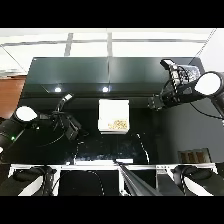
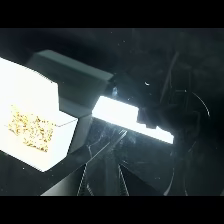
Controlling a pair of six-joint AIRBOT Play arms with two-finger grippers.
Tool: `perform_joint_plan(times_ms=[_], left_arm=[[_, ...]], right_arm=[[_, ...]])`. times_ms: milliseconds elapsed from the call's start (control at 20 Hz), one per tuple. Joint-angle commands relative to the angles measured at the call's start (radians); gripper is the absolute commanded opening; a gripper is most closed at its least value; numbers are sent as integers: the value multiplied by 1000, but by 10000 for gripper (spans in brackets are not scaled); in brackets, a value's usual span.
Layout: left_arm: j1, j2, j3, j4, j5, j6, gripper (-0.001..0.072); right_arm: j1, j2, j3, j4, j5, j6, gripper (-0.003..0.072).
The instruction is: Fold the box and place the chain.
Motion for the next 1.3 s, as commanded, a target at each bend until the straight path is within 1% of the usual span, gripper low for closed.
perform_joint_plan(times_ms=[0, 150, 200, 350, 550, 700, 800, 1150, 1250], left_arm=[[-40, -3, -22, -75, 155, 559, 642], [-48, -77, 0, -72, 158, 668, 647], [-48, -119, 13, -77, 154, 697, 706], [-55, -251, 80, -92, 131, 720, 707], [-92, -336, 153, -103, 120, 722, 707], [-152, -362, 161, -131, 118, 722, 707], [-177, -369, 162, -134, 145, 712, 705], [-180, -371, 161, -138, 145, 698, 705], [-191, -376, 162, -144, 161, 698, 705]], right_arm=[[-1, 0, -27, 6, -4, 9, 254], [-1, 0, -40, 14, 3, 27, 254], [-1, 0, -40, 13, -3, 27, 254], [-1, 0, -40, 13, -21, 27, 254], [-1, 0, -40, 13, -23, 27, 254], [-1, 0, -40, 13, -34, 27, 254], [-1, 0, -40, 13, -35, 27, 254], [-1, 0, -40, 13, -43, 27, 254], [-1, 0, -40, 13, -55, 27, 254]])
